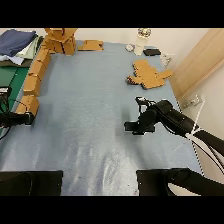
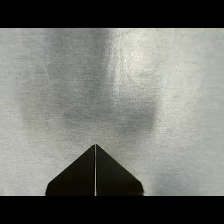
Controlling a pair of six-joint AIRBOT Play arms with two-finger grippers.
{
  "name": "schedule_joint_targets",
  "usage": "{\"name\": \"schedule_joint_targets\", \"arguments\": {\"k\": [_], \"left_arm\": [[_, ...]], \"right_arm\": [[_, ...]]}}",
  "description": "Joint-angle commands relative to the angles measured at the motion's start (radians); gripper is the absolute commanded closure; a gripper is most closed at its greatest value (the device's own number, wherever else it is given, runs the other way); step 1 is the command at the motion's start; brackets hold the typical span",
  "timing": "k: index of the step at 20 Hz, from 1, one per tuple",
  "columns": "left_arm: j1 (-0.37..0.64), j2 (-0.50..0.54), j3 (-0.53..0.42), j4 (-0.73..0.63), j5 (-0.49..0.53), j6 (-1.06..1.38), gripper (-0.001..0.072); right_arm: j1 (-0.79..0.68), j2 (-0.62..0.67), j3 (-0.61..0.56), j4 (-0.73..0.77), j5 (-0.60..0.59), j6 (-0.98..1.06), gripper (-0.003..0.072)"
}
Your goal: Fold the box.
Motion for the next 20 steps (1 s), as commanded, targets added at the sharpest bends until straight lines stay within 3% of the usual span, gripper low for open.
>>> {"name": "schedule_joint_targets", "arguments": {"k": [1, 11, 20], "left_arm": [[0.023, -0.028, 0.001, 0.026, 0.079, 0.037, 0.0202], [0.023, -0.245, 0.153, 0.005, 0.088, 0.063, 0.0202], [0.023, -0.328, 0.158, -0.017, 0.103, 0.09, 0.0202]], "right_arm": [[0.0, 0.0, 0.001, 0.0, 0.0, 0.0, 0.0683], [0.0, 0.0, 0.001, 0.0, 0.0, 0.0, 0.0683], [0.0, 0.0, 0.001, 0.0, 0.0, 0.0, 0.0683]]}}
